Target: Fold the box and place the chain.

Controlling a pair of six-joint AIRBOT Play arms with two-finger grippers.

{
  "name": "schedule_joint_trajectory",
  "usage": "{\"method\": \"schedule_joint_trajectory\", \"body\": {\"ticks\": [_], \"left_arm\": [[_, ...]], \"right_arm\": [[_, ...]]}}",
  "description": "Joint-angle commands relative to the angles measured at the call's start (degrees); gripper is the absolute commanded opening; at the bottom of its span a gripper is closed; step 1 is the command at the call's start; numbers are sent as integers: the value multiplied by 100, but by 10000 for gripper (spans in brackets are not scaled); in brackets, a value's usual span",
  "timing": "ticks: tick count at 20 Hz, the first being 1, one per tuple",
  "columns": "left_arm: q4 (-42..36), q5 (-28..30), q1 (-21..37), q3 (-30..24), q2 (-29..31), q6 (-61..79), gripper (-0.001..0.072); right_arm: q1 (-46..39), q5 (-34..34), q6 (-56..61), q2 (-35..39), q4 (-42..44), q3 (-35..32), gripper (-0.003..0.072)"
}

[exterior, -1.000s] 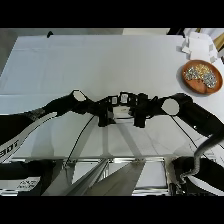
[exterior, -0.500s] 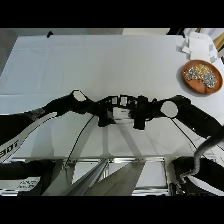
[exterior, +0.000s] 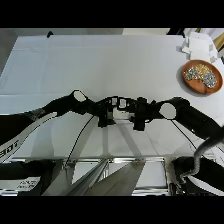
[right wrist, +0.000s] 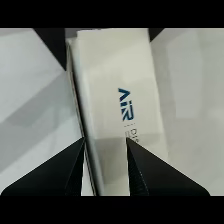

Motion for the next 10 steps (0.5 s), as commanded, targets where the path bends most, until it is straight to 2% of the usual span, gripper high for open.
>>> {"method": "schedule_joint_trajectory", "body": {"ticks": [1, 5, 6, 7, 8, 10], "left_arm": [[-2, 28, -2, -2, 4, -2, 310], [-2, 28, -2, -2, 4, -2, 310], [-2, 28, -2, -2, 4, -2, 310], [-2, 31, -2, -2, 4, -2, 310], [-2, 28, -2, -2, 4, -2, 310], [-2, 31, -2, -2, 4, -2, 310]], "right_arm": [[-9, -144, 4, 184, 22, 0, 300], [-308, -136, 33, 610, 623, -2, 294], [-466, -103, 157, 658, 1016, -2, 236], [-651, -26, 304, 649, 1469, -7, 120], [-811, 13, 319, 623, 1917, -50, 42], [-1040, -208, 66, 573, 3091, -332, 12]]}}
